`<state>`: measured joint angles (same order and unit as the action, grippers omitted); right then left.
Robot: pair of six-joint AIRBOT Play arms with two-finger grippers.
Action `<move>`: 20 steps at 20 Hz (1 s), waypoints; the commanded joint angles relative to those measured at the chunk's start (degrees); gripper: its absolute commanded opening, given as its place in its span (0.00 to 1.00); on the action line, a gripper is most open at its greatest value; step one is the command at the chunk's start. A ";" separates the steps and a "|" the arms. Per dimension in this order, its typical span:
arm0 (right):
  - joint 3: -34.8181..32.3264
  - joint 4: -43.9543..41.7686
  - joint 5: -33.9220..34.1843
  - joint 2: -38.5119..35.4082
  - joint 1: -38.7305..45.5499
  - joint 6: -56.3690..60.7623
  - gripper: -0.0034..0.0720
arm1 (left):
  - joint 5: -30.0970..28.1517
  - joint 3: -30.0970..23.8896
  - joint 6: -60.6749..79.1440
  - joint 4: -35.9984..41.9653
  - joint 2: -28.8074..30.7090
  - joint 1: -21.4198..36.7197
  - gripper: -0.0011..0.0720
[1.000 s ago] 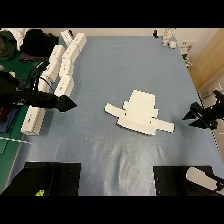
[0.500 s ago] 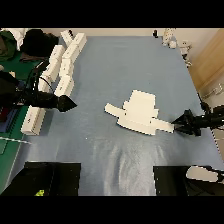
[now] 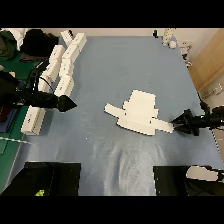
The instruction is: Fold the box.
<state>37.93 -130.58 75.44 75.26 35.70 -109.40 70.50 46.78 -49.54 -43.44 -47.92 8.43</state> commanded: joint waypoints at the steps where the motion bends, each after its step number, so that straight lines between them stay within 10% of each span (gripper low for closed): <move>1: 0.70 0.07 0.42 0.00 0.02 -0.09 0.58 | 0.02 -0.02 0.02 0.02 0.02 0.00 0.96; 20: 1.20 0.87 -0.20 1.09 -0.07 -0.09 0.58 | 0.02 -0.02 0.00 0.00 0.02 0.00 0.96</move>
